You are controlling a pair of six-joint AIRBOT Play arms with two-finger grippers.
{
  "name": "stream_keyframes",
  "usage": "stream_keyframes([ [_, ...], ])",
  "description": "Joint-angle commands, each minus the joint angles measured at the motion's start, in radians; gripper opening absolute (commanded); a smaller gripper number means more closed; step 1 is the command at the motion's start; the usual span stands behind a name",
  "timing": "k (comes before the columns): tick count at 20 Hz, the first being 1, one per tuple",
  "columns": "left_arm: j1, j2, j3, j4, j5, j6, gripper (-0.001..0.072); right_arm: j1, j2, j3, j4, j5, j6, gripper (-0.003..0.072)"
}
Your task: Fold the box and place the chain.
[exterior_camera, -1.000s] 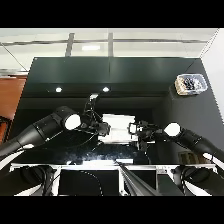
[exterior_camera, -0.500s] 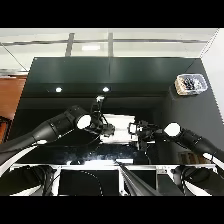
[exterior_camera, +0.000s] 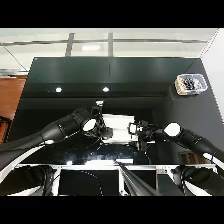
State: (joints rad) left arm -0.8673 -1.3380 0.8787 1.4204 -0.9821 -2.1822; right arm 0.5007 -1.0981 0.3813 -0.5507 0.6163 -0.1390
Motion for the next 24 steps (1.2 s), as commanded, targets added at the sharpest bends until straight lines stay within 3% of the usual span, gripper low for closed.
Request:
stream_keyframes([
  [1,-0.005,-0.012,0.018,0.023,-0.035,-0.072,0.0476,0.000,0.000,0.000,0.000,0.000,0.000,0.0110],
  [8,-0.019,-0.098,0.106,0.011,-0.080,-0.104,0.0476,0.000,0.000,0.000,0.000,0.000,0.000,0.0110],
  [10,-0.019,-0.098,0.106,0.012,-0.096,-0.104,0.0376,0.000,0.000,0.000,0.000,0.000,0.000,0.0110],
  [14,-0.020,-0.100,0.106,0.011,-0.090,-0.103,0.0334,0.000,0.000,0.000,0.000,0.000,0.000,0.0110],
  [15,-0.021,-0.101,0.106,0.011,-0.090,-0.103,0.0274,0.000,0.000,0.000,0.000,0.000,0.000,0.0110],
  [18,-0.027,-0.102,0.106,0.013,-0.084,-0.104,0.0271,0.000,0.000,0.000,0.000,0.001,0.000,0.0110],
  [19,-0.027,-0.102,0.106,0.012,-0.083,-0.104,0.0235,0.000,0.000,0.000,0.000,0.000,0.000,0.0110],
  [21,-0.027,-0.102,0.107,0.012,-0.072,-0.102,0.0051,0.000,0.000,0.000,0.000,0.000,0.000,0.0110],
  [24,-0.029,-0.102,0.114,0.015,-0.074,-0.100,0.0031,0.000,0.000,0.000,0.000,0.000,0.000,0.0110],
])
